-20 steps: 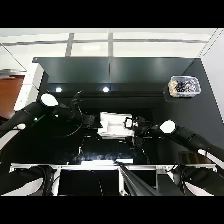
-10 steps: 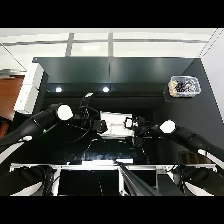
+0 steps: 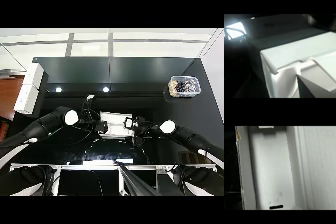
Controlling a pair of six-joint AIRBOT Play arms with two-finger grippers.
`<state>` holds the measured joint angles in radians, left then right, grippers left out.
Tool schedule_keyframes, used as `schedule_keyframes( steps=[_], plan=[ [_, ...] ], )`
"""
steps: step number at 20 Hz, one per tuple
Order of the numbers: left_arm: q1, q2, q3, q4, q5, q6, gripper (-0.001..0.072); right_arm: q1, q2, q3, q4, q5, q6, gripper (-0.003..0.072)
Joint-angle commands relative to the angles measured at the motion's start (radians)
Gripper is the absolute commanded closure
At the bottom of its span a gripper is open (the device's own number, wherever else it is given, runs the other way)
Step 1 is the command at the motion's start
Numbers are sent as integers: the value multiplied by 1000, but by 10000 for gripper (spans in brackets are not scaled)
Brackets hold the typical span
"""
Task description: Fold the box and place the chain.
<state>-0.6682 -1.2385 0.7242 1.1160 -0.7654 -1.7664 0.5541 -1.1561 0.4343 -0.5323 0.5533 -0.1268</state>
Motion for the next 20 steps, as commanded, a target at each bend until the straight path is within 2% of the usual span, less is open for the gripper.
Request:
schedule_keyframes(
  steps=[1,5,6,9,12,13,14,17,20],
  plan=[
    [-18,-2,3,39,22,-87,34,1,-1,0,0,0,0,330],
    [-82,-11,34,174,-3,-225,223,1,-1,0,0,0,0,330],
    [-103,-17,55,218,-11,-257,241,1,-1,0,0,0,0,330],
    [-138,-63,127,331,-85,-340,242,1,-1,0,0,0,0,330],
    [-144,-112,176,350,-141,-341,254,1,-1,0,0,0,0,330],
    [-144,-119,181,354,-143,-359,325,1,-1,0,0,0,0,330],
    [-144,-124,183,358,-150,-364,348,1,-1,0,0,0,0,330],
    [-144,-143,183,366,-196,-390,353,1,-1,0,0,0,0,330],
    [-144,-150,186,369,-176,-420,361,1,-1,0,0,0,0,330]
  ],
)
